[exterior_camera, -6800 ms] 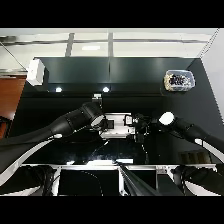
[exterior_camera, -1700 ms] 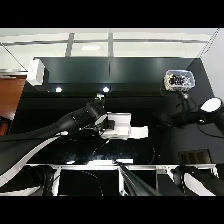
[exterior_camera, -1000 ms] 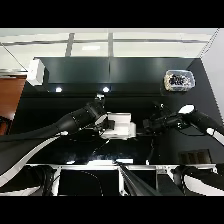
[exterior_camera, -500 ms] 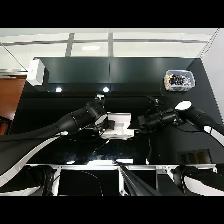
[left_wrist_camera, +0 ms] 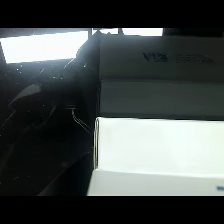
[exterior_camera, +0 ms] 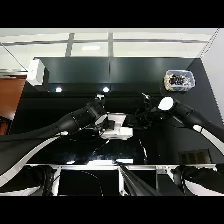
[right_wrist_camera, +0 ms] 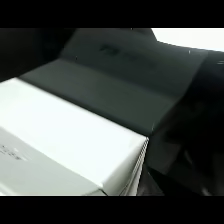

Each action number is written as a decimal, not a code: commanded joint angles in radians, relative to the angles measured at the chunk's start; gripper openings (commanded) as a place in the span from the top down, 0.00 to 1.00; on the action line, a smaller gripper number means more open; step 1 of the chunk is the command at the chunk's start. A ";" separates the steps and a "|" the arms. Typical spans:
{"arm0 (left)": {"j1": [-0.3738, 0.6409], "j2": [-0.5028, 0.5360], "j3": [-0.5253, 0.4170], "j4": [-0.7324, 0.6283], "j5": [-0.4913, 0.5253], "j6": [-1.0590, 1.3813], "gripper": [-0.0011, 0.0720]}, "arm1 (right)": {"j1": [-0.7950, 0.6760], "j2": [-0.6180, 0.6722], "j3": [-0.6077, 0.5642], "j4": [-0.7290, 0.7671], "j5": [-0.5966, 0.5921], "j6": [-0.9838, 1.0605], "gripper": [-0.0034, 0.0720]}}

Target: Fold the box and place the chain.

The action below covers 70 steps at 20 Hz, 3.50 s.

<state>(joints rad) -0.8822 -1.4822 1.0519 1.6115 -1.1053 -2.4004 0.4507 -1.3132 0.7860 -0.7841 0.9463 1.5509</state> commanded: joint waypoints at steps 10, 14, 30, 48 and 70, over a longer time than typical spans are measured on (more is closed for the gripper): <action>0.001 0.000 0.000 0.000 0.001 0.000 0.95 | 0.235 -0.001 0.054 -0.417 -0.006 0.528 0.51; 0.001 0.000 0.000 0.000 0.001 0.000 0.95 | 0.293 -0.005 0.115 -0.589 0.064 0.672 0.54; 0.001 0.000 0.000 0.000 0.001 0.000 0.95 | 0.320 -0.111 0.199 -0.608 0.146 0.770 0.55; 0.001 0.000 0.000 0.000 0.002 0.000 0.95 | 0.320 -0.121 0.202 -0.609 0.145 0.776 0.80; 0.001 0.000 0.000 0.000 0.003 0.000 0.95 | 0.154 0.314 0.204 -1.390 0.430 0.538 0.44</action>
<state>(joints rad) -0.8822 -1.4822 1.0519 1.6115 -1.1034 -2.4008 0.6949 -1.0634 1.0069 -1.8381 1.3350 2.1063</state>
